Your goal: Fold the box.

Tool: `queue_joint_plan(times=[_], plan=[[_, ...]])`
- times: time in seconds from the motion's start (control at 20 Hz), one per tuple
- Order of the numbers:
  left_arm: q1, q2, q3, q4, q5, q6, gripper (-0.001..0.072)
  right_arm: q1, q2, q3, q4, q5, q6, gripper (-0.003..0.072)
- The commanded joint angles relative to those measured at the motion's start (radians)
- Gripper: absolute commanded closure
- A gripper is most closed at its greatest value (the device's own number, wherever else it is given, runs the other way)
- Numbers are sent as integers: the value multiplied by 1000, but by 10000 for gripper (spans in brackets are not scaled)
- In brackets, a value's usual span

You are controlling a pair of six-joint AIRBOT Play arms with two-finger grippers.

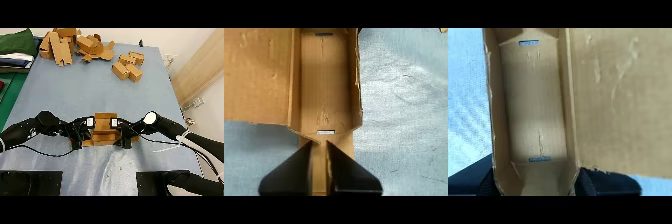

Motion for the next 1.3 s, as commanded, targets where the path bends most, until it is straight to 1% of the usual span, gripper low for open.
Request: queue_joint_plan(times=[0.0, 0.15, 0.4, 0.6, 0.75, 0.9, 0.95, 1.0, 1.2, 1.25], plan=[[-19, 0, 3, -1, 1, -1, 602, 1, 0, 1, 0, 0, 0, 276], [-38, 0, 10, -1, 6, -2, 602, 1, 0, 1, 0, 0, 0, 276], [-40, -3, 15, -14, 26, -2, 602, 1, 0, 1, 0, 0, 0, 276], [-71, -22, 15, -40, 37, -1, 603, 1, 0, 1, 0, 0, 0, 276], [-100, -29, 15, -53, 80, -1, 603, 1, 0, 1, 0, 0, 0, 276], [-103, -29, 14, -62, 91, -1, 602, 1, 0, 1, 0, 0, 0, 276], [-103, -29, 14, -62, 96, -1, 599, 1, 0, 1, 0, 0, 0, 276], [-103, -29, 14, -62, 100, -2, 572, 1, 0, 1, 0, 0, 0, 276], [-103, -29, 14, -77, 106, -1, 571, 1, 0, 1, 0, 0, 0, 276], [-103, -29, 14, -76, 106, 0, 412, 1, 0, 1, 0, 0, 0, 277]])
